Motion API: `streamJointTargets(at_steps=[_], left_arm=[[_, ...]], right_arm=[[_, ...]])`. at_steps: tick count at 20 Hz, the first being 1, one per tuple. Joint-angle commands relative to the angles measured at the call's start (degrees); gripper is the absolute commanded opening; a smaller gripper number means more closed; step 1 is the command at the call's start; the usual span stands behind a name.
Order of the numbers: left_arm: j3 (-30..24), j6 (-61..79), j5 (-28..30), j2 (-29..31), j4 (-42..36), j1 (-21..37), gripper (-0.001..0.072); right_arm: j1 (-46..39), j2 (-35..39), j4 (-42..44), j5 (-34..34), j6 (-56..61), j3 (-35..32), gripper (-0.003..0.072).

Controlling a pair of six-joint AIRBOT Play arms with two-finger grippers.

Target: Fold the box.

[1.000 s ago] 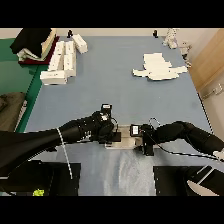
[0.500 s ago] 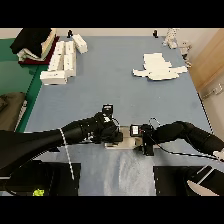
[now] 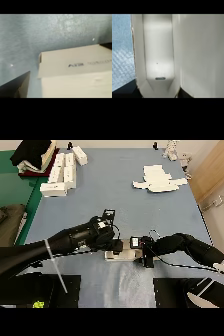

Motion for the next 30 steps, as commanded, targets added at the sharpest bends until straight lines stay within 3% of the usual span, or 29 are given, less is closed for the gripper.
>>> streamJointTargets(at_steps=[1, 3, 4, 12, 14, 16, 19, 20, 22, 24, 25, 27, 30], left_arm=[[0.7, 2.7, -10.3, 7.0, 2.2, 0.1, 0.0622], [0.7, 5.8, -14.9, 10.4, 2.3, 0.1, 0.0193], [0.7, 8.9, -16.1, 11.5, 2.3, 0.1, 0.0016], [-2.8, 26.3, -11.6, 12.2, 3.2, 0.6, 0.0013], [-7.3, 36.7, -6.5, 15.4, -6.2, 6.8, 0.0013], [-13.3, 57.7, -2.7, 18.4, -19.1, 17.2, 0.0012], [-19.1, 93.6, -1.5, 19.8, -29.6, 30.2, 0.0014], [-20.5, 104.6, -0.2, 19.8, -31.9, 33.3, 0.0026], [-23.6, 116.0, 12.0, 19.7, -37.0, 35.8, 0.0667], [-26.4, 124.1, 22.3, 19.5, -42.9, 36.1, 0.0697], [-27.8, 130.7, 23.6, 19.3, -45.8, 36.0, 0.0697], [-30.7, 142.9, 23.2, 18.5, -49.7, 36.0, 0.0697], [-33.0, 150.5, 22.4, 16.0, -53.7, 35.3, 0.0697]], right_arm=[[0.0, 0.1, 0.0, 0.0, 0.0, 0.0, 0.0515], [0.0, 0.0, 0.0, 0.0, 0.0, 0.0, 0.0515], [0.0, 0.1, 0.0, 0.0, 0.0, 0.0, 0.0515], [0.0, 0.1, 0.0, 0.0, 0.0, 0.0, 0.0515], [0.0, 0.1, 0.0, 0.0, 0.0, 0.0, 0.0515], [0.0, 0.0, 0.0, 0.0, 0.0, 0.0, 0.0515], [0.0, 0.1, 0.0, 0.0, 0.0, 0.0, 0.0515], [0.0, 0.1, 0.0, 0.0, 0.0, 0.0, 0.0515], [0.0, 0.0, 0.0, 0.0, 0.0, 0.0, 0.0515], [0.0, 0.0, -0.2, 0.0, 0.0, 0.0, 0.0515], [0.0, 0.1, -0.4, 0.0, 0.0, 0.0, 0.0515], [0.0, 0.0, -0.4, 0.0, 0.0, 0.0, 0.0515], [0.0, 0.1, -0.5, 0.0, 0.0, 0.0, 0.0515]])
